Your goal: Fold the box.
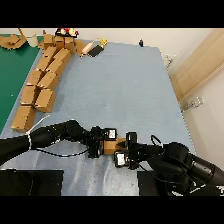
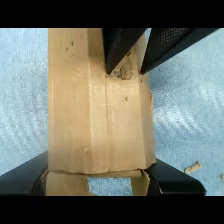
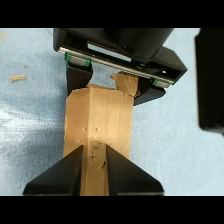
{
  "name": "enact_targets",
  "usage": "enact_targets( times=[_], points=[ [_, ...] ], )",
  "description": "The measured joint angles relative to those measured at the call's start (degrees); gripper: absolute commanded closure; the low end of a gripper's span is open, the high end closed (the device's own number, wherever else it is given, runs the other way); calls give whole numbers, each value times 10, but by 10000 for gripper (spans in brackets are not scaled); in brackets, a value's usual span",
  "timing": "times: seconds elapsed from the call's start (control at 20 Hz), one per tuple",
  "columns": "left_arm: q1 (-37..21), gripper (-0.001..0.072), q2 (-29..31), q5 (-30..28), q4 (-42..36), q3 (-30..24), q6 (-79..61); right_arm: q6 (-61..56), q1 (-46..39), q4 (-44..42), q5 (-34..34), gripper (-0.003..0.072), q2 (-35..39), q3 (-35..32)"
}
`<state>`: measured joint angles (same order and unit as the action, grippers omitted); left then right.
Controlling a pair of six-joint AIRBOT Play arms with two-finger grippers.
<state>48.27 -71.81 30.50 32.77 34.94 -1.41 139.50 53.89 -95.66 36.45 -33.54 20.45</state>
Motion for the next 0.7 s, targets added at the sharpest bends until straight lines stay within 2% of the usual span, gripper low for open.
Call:
enact_targets(
  times=[0.05,0.1,0.5,0.7],
  points=[
    [0,200,0,0,0,0,0,0,2,1,0,360,0,0],
    [0,200,0,1,0,0,0,-1,3,2,0,235,0,0],
    [0,200,0,0,0,0,0,-55,6,13,0,245,1,-3],
    [0,200,0,0,0,0,0,-101,28,71,0,251,3,-6]
  ],
)
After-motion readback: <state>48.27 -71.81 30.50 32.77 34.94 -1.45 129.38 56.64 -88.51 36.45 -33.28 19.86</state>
